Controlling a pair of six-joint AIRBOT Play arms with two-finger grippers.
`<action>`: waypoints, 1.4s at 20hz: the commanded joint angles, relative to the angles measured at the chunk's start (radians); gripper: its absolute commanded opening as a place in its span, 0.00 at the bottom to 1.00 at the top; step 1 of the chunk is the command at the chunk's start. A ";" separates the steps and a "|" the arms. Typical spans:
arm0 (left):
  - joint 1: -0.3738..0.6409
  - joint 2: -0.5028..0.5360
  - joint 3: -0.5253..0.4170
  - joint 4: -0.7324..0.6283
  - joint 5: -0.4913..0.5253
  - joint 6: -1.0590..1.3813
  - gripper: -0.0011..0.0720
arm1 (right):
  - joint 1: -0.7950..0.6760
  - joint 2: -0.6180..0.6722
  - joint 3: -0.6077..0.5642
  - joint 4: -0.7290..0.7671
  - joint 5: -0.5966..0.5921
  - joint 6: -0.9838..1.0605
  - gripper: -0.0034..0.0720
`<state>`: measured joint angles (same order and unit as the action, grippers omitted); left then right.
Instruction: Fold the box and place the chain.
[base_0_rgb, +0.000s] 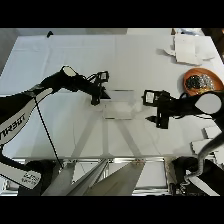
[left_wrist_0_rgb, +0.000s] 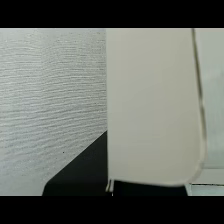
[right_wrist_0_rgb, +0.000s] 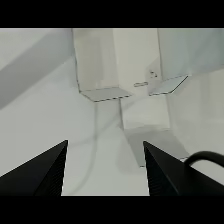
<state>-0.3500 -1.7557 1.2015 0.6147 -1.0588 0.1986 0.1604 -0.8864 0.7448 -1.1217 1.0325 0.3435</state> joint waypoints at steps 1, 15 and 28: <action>-0.001 -0.001 0.000 0.000 0.000 0.000 0.03 | 0.002 -0.040 -0.004 0.079 -0.174 -0.124 0.75; -0.001 -0.001 0.000 0.000 0.000 0.000 0.03 | -0.105 -0.241 -0.198 0.383 -0.289 -0.512 0.75; -0.001 -0.001 0.000 0.000 0.000 0.000 0.03 | -0.080 -0.359 -0.198 0.520 -0.263 -0.666 0.75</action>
<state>-0.3500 -1.7557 1.2015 0.6147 -1.0592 0.1986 0.0650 -1.2324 0.5476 -0.6235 0.7547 -0.2840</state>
